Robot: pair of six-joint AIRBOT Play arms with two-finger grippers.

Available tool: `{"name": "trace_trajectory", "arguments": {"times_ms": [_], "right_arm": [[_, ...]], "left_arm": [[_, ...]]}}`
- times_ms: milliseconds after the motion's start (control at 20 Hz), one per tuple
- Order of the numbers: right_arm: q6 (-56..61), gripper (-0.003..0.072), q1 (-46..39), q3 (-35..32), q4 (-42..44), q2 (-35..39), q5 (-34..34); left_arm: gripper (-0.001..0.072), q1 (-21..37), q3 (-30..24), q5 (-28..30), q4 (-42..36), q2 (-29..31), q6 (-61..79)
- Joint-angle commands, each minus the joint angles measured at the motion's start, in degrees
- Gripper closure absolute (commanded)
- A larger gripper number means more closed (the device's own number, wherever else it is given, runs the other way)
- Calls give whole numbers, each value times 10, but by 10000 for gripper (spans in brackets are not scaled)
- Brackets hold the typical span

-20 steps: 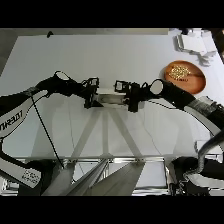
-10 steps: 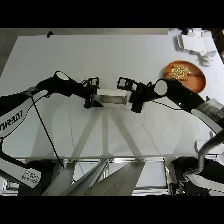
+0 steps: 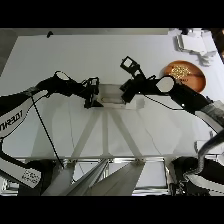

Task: Fold the box and place the chain.

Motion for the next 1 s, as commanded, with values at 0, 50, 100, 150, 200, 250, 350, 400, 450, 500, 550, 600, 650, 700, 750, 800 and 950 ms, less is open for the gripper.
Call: {"name": "trace_trajectory", "arguments": {"times_ms": [0, 50, 100, 150, 200, 250, 350, 400, 450, 500, 550, 600, 650, 700, 750, 800, 950], "right_arm": [[1, 673, -4, 0, 29, -47, -75], [2, 673, -6, 0, 20, -68, -69], [2, 673, -10, 0, 14, -85, -69], [2, 673, -12, 0, 14, -100, -71], [1, 673, -16, 0, 14, -111, -71], [2, 673, -18, 0, 15, -115, -68], [1, 673, -25, 0, 14, -110, -63], [1, 673, -30, 0, 14, -103, -55], [1, 673, -38, 0, 14, -93, -41], [1, 675, -48, 0, 12, -78, -19], [1, 675, -59, 0, 0, -60, 11], [1, 675, -70, 0, -19, -42, 42], [2, 674, -83, 0, -45, -20, 80], [3, 673, -96, 0, -71, 0, 117], [9, 672, -113, 0, -98, 20, 159], [27, 673, -129, -2, -120, 38, 187], [100, 673, -190, -47, -132, 89, 188]], "left_arm": [[497, 0, 0, 0, 0, 0, 0], [497, 0, 0, 0, 0, 0, 0], [497, 0, 0, 0, 0, 0, 0], [497, 0, 0, 0, 0, 0, 0], [497, 0, 0, 0, 0, 0, 0], [497, 0, 0, 0, 0, 0, 0], [497, 0, 0, 0, 0, 0, 0], [497, 0, 0, 0, 0, 0, 0], [497, 0, 0, 0, 0, 0, 0], [497, 0, 0, 0, 0, 0, 0], [497, 0, 0, 0, 0, 0, 0], [497, 0, 0, 0, 0, 0, 0], [497, 0, 0, 0, 0, 0, 0], [497, 0, 0, 0, 0, 0, 0], [497, 0, 0, 0, 0, 0, 0], [497, 0, 0, 0, 0, 0, 0], [497, 0, 0, 0, 0, 0, 0]]}}
